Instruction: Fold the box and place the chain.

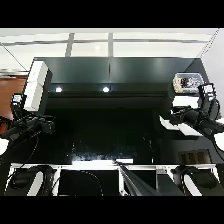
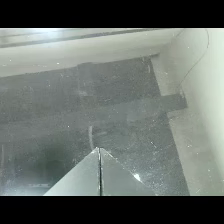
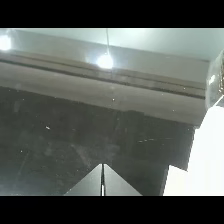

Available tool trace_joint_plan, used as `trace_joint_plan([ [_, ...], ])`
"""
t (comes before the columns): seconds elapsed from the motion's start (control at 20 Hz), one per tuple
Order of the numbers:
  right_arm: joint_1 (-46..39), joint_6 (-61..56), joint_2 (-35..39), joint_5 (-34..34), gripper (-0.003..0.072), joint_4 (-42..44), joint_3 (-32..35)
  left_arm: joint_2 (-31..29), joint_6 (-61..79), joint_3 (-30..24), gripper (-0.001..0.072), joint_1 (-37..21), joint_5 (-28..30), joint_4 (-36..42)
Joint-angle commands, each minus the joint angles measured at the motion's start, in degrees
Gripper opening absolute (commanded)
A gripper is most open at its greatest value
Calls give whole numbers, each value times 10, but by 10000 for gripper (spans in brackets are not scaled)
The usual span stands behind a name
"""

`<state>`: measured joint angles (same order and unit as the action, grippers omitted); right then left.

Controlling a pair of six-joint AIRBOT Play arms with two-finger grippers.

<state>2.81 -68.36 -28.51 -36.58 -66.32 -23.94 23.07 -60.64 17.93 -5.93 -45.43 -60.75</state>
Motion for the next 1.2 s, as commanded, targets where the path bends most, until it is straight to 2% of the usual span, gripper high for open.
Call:
trace_joint_plan([
  [0.0,1,0,0,0,7,0,0,0,0,0,30,0,0,0],
  [0.7,1,0,0,0,7,0,0,0,0,0,29,0,2,0],
  [0.85,1,2,0,7,7,0,0,0,-1,0,30,0,43,4],
  [0.95,1,3,0,87,7,14,0,0,-1,0,30,0,54,15],
  [1.05,1,2,0,125,7,75,0,0,-1,0,30,0,57,15],
  [1.15,1,2,-1,188,7,97,0,0,-1,-3,30,0,97,36],
])
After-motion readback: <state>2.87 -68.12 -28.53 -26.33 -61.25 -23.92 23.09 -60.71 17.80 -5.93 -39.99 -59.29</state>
